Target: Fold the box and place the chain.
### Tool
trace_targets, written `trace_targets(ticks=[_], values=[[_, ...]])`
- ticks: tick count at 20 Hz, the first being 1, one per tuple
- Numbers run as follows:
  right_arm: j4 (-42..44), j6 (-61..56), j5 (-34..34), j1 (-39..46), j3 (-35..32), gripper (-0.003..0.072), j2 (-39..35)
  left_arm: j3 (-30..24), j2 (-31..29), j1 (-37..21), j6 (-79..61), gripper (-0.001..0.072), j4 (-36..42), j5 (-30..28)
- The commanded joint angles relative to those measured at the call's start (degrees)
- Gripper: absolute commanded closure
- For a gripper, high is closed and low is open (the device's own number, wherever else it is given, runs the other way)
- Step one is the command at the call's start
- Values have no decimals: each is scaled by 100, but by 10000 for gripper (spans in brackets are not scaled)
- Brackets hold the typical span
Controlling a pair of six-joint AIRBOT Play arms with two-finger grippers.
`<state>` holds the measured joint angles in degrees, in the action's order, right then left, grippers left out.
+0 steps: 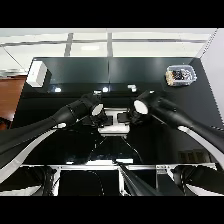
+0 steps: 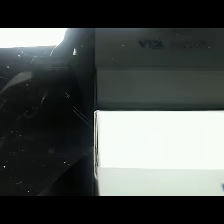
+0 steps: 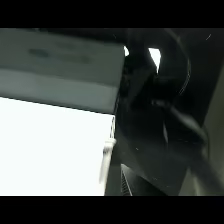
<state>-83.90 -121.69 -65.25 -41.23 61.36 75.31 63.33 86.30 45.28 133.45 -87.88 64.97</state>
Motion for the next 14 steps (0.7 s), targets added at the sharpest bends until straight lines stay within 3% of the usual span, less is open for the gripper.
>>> trace_targets(ticks=[1, 4, 6, 7, 8, 9, 10, 12, 14], values=[[-1270, 199, -348, 70, 7, 418, -966, 2, -2, 2, 9, 686, 4, -20], [-3471, 212, -398, 466, 7, 418, -1333, 2, -2, 4, 9, 687, 4, -22], [-3956, 221, 234, 1145, -63, 418, -1311, 2, -2, 4, 9, 686, 7, -22], [-3904, 146, 868, 1598, -175, 417, -1307, 2, -2, 4, 9, 686, 7, -22], [-3818, 127, 1615, 2105, -345, 354, -1274, 2, -2, 4, 9, 686, 7, -22], [-3554, 131, 2124, 2562, -450, 10, -1176, 2, -2, 4, 9, 686, 7, -22], [-2988, 140, 2531, 3040, -455, -32, -962, 2, -2, 4, 9, 687, 7, -22], [-1808, 614, 3093, 3790, -313, -31, -437, 2, -2, 4, 9, 686, 7, -22], [-1298, 780, 2608, 4266, 452, -28, 365, 2, -2, 4, 9, 686, 7, -22]])
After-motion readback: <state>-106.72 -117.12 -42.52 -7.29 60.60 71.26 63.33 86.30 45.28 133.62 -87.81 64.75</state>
